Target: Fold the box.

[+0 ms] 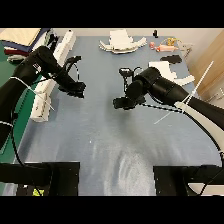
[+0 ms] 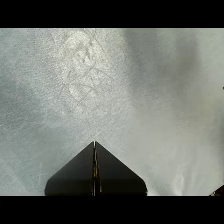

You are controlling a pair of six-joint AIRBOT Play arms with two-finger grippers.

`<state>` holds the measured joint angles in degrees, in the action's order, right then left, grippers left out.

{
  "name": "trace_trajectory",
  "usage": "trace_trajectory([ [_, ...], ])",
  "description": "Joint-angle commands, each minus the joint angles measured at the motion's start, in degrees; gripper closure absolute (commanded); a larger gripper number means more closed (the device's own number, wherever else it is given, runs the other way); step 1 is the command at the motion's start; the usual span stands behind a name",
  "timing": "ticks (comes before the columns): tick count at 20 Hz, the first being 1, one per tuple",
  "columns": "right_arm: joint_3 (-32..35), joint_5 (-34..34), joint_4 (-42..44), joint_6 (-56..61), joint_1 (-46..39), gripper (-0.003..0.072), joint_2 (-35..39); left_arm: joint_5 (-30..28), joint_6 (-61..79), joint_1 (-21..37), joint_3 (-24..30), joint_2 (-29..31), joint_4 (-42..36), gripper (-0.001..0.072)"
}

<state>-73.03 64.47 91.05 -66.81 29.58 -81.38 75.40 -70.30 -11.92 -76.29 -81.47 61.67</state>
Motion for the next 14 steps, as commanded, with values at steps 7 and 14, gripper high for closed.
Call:
trace_trajectory([
  [7, -8.8, 8.2, -6.4, 0.9, -15.5, 0.0385, -1.3, 0.0, 0.0, -0.1, -0.1, 0.0, 0.0, 0.0696],
  [14, -30.4, 9.0, -2.9, -17.4, -54.4, 0.0263, -14.8, 0.0, 0.0, -0.1, -0.1, 0.0, 0.0, 0.0696],
])
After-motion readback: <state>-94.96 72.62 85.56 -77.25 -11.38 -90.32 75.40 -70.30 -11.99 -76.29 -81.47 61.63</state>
